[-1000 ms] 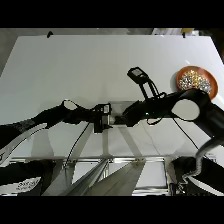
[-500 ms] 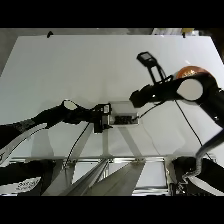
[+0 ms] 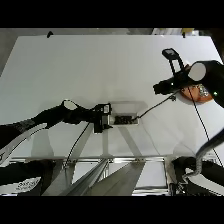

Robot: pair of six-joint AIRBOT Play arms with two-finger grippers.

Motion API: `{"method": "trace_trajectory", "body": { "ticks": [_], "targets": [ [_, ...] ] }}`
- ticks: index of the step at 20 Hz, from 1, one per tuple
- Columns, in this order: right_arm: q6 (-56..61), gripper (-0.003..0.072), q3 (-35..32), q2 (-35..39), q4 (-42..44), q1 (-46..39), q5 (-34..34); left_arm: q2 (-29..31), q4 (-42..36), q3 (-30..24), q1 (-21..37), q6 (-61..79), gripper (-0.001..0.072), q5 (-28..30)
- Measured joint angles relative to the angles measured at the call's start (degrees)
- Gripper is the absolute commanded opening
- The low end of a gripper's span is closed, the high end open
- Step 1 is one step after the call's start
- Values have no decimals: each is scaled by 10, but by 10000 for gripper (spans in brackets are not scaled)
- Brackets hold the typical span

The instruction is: Fold the box and place the chain.

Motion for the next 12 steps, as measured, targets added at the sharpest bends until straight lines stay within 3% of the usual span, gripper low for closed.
{"method": "trace_trajectory", "body": {
  "ticks": [1, 2, 12],
  "targets": [
    [0, 339, -1, -15, -5, -4, 3, 0, 0, 0, 0, 0, 149, 0],
    [0, 424, -1, -30, -8, -7, 5, 0, 0, 0, 0, 0, 149, 0],
    [5, 396, -3, -127, -28, -15, 43, 0, 0, 0, 0, 0, 149, 0]
  ]
}}
